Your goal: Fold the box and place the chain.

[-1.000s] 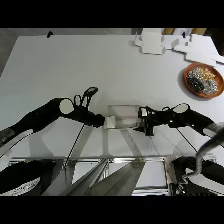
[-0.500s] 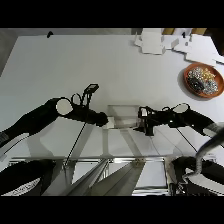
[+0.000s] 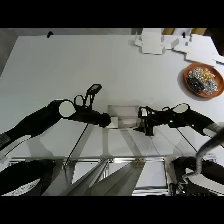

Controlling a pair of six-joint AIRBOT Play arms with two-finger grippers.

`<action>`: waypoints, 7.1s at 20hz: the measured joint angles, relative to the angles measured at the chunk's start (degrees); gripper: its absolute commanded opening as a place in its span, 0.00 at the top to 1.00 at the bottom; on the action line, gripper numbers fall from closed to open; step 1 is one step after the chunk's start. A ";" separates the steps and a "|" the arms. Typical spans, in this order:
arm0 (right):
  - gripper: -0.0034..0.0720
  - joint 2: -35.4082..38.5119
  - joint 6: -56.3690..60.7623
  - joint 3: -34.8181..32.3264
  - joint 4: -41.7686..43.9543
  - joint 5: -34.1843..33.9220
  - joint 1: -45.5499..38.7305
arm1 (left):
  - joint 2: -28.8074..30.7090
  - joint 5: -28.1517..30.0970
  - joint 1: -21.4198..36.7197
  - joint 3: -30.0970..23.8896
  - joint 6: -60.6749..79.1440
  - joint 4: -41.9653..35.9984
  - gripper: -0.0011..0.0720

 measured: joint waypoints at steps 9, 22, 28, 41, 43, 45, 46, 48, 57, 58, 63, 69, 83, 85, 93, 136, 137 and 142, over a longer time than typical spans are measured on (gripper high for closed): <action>0.43 0.00 0.00 0.00 0.00 0.02 0.00 | -5.05 -4.98 -4.74 7.06 -13.35 10.71 0.51; 0.43 0.00 0.00 0.00 0.04 0.02 0.00 | -16.37 -16.90 -10.51 20.87 -40.72 26.40 0.63; 0.43 0.00 0.00 0.00 -0.13 -0.04 0.00 | -22.47 -21.03 -12.76 26.60 -45.31 28.85 0.76; 0.43 0.00 -0.11 0.00 0.11 -0.37 0.00 | -24.52 -27.06 -13.44 28.06 -50.45 32.00 0.61; 0.43 0.00 0.04 0.00 0.04 -0.09 0.02 | -24.09 -27.06 -13.35 28.06 -50.51 32.33 0.61; 0.43 0.00 0.04 0.00 0.04 -0.13 0.00 | -23.47 -27.08 -13.20 28.06 -50.51 32.33 0.61; 0.43 0.00 0.04 0.00 0.04 -0.11 0.00 | -23.15 -27.08 -13.09 28.06 -50.49 32.35 0.62; 0.43 0.00 0.04 0.00 0.04 -0.07 0.00 | -22.82 -27.08 -13.00 28.06 -50.40 32.39 0.64; 0.43 0.00 -0.04 0.00 0.02 0.11 0.02 | -22.73 -26.49 -13.25 28.09 -48.76 32.39 0.80; 0.43 0.00 -0.07 0.00 -0.04 0.07 0.02 | -22.43 -26.73 -13.20 28.09 -48.37 32.39 0.69; 0.43 0.00 -0.04 0.00 -0.07 -0.04 0.00 | -18.01 -26.91 -11.43 28.09 -38.88 32.20 0.46; 0.43 0.00 0.00 0.00 -0.02 0.00 0.00 | -9.29 -28.55 -6.25 28.06 -16.65 31.78 0.03; 0.43 0.00 0.00 0.00 0.00 0.02 0.00 | -3.78 -8.90 9.22 1.09 82.75 -0.15 0.03; 0.43 0.00 0.00 0.00 0.00 0.02 0.00 | -6.56 -7.23 9.46 0.17 89.42 -4.04 0.03; 0.43 0.00 0.02 0.00 -0.04 0.00 0.00 | -12.39 -6.14 8.55 -0.76 102.27 -16.46 0.03; 0.43 0.00 0.02 0.00 0.02 0.00 0.00 | -17.05 -3.06 7.41 -2.43 107.60 -29.64 0.04; 0.43 0.00 0.02 0.00 0.02 0.00 0.00 | -17.09 -3.06 7.41 -2.43 107.60 -29.77 0.12; 0.43 0.00 0.09 0.00 0.04 -0.07 0.00 | -17.16 -2.73 7.41 -2.45 107.54 -30.03 0.80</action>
